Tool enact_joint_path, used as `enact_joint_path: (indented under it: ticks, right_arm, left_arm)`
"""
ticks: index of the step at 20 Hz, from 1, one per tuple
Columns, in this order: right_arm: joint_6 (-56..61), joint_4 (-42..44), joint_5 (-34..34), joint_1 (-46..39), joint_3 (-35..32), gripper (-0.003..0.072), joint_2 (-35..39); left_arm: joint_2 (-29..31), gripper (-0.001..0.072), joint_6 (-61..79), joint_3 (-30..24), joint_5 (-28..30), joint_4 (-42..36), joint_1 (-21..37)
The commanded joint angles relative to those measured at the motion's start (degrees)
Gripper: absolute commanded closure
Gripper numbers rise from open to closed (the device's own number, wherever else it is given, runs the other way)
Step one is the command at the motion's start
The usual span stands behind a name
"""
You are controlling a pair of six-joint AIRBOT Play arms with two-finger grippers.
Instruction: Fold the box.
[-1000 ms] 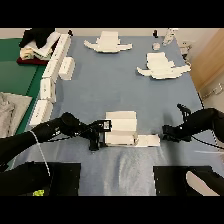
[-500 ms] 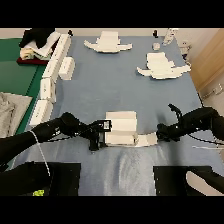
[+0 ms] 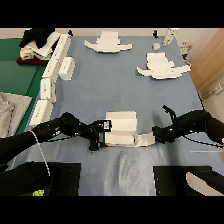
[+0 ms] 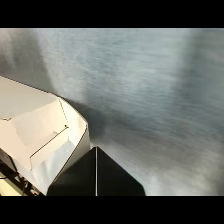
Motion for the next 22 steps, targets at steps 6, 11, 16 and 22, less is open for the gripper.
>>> enact_joint_path:
  ticks: [6, 11, 16, 22]
  right_arm:
    - [5.6, 1.1, 2.0, 5.6, 2.7, 0.0684, 6.9]
    - [6.1, 2.1, -0.3, 6.0, 2.7, 0.0302, 9.5]
    - [6.3, 3.0, 5.1, 14.8, 2.7, 0.0302, 9.4]
    - [21.2, -8.2, 11.3, 24.9, 6.2, 0.0335, 6.4]
  left_arm:
    - [0.0, 0.0203, 0.0, 0.0, 0.0, 0.0, 0.0]
    - [0.0, 0.0203, 0.0, 0.0, 0.0, 0.0, 0.0]
    - [0.0, 0.0203, 0.0, 0.0, 0.0, 0.0, 0.0]
    - [0.0, 0.0202, 0.0, 0.0, 0.0, 0.0, 0.0]
